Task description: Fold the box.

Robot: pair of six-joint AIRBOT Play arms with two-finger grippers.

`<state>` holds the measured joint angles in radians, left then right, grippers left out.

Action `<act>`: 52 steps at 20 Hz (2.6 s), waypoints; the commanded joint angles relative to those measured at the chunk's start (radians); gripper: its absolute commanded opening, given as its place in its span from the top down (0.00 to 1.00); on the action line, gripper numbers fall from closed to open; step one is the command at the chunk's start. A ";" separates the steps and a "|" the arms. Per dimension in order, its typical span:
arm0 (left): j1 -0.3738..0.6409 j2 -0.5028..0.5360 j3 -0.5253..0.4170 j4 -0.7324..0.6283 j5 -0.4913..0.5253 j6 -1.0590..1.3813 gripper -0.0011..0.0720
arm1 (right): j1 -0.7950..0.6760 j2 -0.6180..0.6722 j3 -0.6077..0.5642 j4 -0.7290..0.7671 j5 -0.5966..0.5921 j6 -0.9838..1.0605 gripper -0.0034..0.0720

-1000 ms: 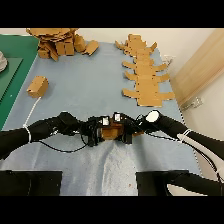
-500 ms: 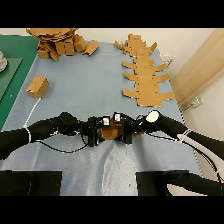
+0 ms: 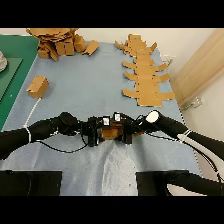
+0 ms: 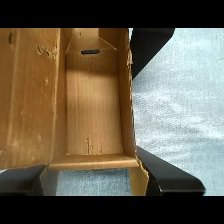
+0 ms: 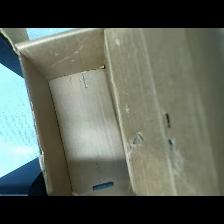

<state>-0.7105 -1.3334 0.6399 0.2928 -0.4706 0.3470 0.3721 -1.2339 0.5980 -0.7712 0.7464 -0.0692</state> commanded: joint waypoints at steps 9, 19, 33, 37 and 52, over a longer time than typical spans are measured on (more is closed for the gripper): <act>0.000 -0.001 0.001 0.000 0.000 0.000 0.68 | 0.000 0.001 0.001 -0.021 -0.014 -0.011 0.14; 0.000 0.000 0.001 0.000 0.000 0.000 0.68 | -0.007 0.018 0.039 -0.040 0.140 0.024 0.00; 0.000 0.000 0.001 0.000 0.000 0.000 0.68 | -0.048 0.109 0.053 -0.262 0.206 0.223 0.00; 0.000 0.000 0.001 0.000 0.000 0.000 0.68 | -0.161 0.167 0.053 -0.241 0.225 0.230 0.00; 0.000 0.000 0.001 0.000 0.000 0.000 0.68 | -0.248 0.348 0.016 -0.053 0.438 1.340 0.22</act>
<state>-0.7116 -1.3346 0.6399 0.2928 -0.4702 0.3470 0.0956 -0.8936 0.6304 -0.8677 1.1709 1.0351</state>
